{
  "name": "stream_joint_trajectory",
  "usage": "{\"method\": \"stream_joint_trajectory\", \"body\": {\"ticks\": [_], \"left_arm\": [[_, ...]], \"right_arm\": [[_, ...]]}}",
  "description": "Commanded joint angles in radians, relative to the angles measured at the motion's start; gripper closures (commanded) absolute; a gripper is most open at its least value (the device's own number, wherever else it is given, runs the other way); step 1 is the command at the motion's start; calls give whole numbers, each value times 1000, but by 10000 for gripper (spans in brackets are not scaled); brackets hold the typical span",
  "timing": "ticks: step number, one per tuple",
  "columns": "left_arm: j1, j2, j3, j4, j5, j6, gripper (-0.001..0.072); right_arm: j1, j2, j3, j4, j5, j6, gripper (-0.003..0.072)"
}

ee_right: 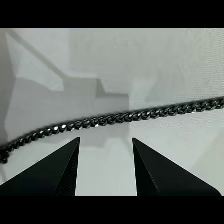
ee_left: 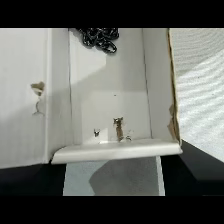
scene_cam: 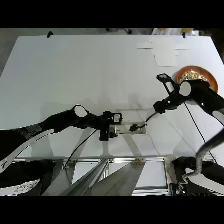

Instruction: Fold the box and place the chain.

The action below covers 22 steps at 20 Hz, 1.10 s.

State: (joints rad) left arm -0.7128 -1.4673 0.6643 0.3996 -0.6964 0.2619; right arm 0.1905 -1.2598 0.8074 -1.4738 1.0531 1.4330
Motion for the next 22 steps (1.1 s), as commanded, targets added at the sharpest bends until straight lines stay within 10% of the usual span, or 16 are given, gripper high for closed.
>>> {"method": "stream_joint_trajectory", "body": {"ticks": [1, 19, 22], "left_arm": [[0, 0, 0, 0, 0, 0, 500], [0, 0, 0, 0, 0, 0, 500], [0, 0, 0, 0, 0, 0, 500]], "right_arm": [[8, -34, -4, -24, -5, 57, 350], [8, -111, -4, -26, -43, 112, 362], [8, -116, -4, -25, -35, 111, 539]]}}
